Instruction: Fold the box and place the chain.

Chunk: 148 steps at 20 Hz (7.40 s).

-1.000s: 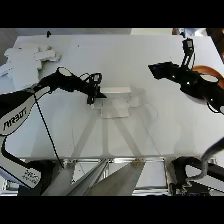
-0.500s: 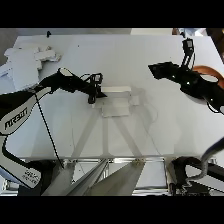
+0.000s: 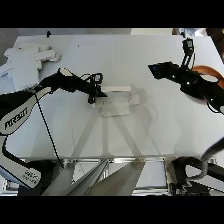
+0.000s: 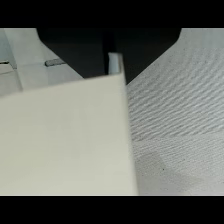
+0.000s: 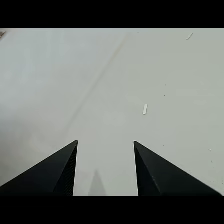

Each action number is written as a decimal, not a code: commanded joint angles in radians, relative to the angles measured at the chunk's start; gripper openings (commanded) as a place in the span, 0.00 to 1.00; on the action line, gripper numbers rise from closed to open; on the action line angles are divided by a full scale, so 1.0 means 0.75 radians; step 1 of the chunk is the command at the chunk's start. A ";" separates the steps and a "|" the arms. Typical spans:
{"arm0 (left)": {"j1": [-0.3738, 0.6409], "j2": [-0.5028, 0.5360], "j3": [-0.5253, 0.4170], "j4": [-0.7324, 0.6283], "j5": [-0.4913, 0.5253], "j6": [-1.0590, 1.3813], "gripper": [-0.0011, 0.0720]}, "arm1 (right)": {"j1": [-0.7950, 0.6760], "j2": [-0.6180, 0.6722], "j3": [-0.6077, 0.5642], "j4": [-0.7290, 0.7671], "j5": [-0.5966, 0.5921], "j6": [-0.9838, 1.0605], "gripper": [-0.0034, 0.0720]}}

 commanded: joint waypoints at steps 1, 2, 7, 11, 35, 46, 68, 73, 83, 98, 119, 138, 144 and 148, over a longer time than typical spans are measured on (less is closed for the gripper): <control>0.001 -0.001 0.001 0.001 0.001 0.000 0.04 | -0.001 0.001 0.000 0.011 0.005 0.001 0.57; 0.001 -0.001 0.001 0.001 0.001 0.000 0.04 | -0.001 0.001 0.000 0.012 0.007 0.003 0.57; 0.001 -0.001 0.001 0.001 0.001 0.000 0.04 | -0.001 0.001 0.000 0.009 0.209 0.032 0.57; 0.001 -0.001 0.001 0.001 0.001 0.000 0.04 | -0.001 0.001 0.000 0.010 0.517 0.031 0.58; 0.001 -0.001 0.001 0.001 0.000 0.000 0.04 | 0.199 0.265 -0.001 -0.696 0.396 -0.269 0.96; 0.001 -0.001 0.001 0.001 0.001 0.000 0.04 | 0.466 0.259 -0.381 -0.995 0.039 -0.304 0.96; 0.001 -0.001 0.001 0.001 0.001 0.000 0.04 | 0.466 -0.028 -0.392 -0.053 -0.151 -1.057 0.96; 0.001 -0.001 0.001 0.001 0.001 0.000 0.04 | 0.466 -0.027 -0.391 -0.053 -0.189 -0.958 0.96; 0.001 -0.001 0.001 0.001 0.001 0.000 0.04 | 0.450 -0.027 -0.329 -0.056 -0.245 -0.820 0.96; 0.001 -0.001 0.001 0.001 0.001 0.000 0.04 | 0.337 -0.167 -0.118 -0.260 0.030 -0.780 0.96; 0.001 -0.001 0.001 0.001 0.001 0.000 0.04 | 0.218 -0.418 0.199 -0.555 0.435 -0.758 0.96; 0.000 -0.001 0.001 0.001 0.001 0.000 0.04 | 0.282 -0.648 0.397 -0.743 0.677 -0.594 0.96; 0.001 -0.001 0.001 0.001 0.001 0.000 0.04 | 0.279 -0.648 0.397 -0.741 0.668 -0.602 0.96; 0.001 -0.001 0.001 0.001 0.001 0.000 0.04 | 0.279 -0.648 0.397 -0.735 0.669 -0.602 0.96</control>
